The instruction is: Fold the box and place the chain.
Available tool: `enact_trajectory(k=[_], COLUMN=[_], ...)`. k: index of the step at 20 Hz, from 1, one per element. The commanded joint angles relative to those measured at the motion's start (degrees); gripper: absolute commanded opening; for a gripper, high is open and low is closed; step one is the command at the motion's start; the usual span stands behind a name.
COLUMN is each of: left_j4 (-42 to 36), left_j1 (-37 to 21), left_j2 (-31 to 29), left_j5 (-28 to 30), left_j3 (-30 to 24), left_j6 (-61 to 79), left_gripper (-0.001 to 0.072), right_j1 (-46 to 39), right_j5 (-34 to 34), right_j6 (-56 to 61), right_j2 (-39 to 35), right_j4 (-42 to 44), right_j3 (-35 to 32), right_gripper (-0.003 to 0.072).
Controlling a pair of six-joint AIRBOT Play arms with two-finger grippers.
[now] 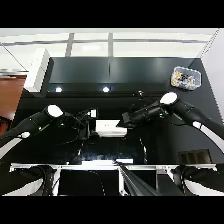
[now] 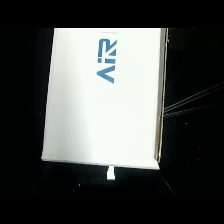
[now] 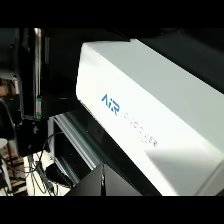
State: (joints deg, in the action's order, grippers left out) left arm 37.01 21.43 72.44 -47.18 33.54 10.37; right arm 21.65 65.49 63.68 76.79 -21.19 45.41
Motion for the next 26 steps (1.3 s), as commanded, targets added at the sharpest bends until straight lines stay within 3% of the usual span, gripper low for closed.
enact_trajectory(k=[1,6,16,22,26], left_j4=[0.04,0.04,0.02,0.00,0.04], left_j1=[0.00,0.00,0.00,0.00,-0.13], left_j2=[0.00,0.00,0.00,0.00,-0.09], left_j5=[0.02,0.17,0.17,0.13,0.04], left_j3=[0.02,0.02,0.02,0.02,0.02], left_j6=[0.09,0.09,0.09,0.07,0.07], left_gripper=[0.0400,0.0400,0.0400,0.0400,0.0400], right_j1=[-2.29,-2.10,-1.95,-2.01,-2.75], right_j5=[-0.37,-4.79,-7.10,-4.63,0.04], right_j6=[-0.20,-1.01,-1.16,-2.08,-3.08], right_j2=[-0.46,-0.37,2.47,1.99,-3.34], right_j4=[-0.22,-0.33,-0.94,-2.36,-0.09], right_j3=[-2.03,-6.10,-6.27,-6.19,-5.38], right_gripper=[0.0012,0.0012,0.0012,0.0012,0.0013])
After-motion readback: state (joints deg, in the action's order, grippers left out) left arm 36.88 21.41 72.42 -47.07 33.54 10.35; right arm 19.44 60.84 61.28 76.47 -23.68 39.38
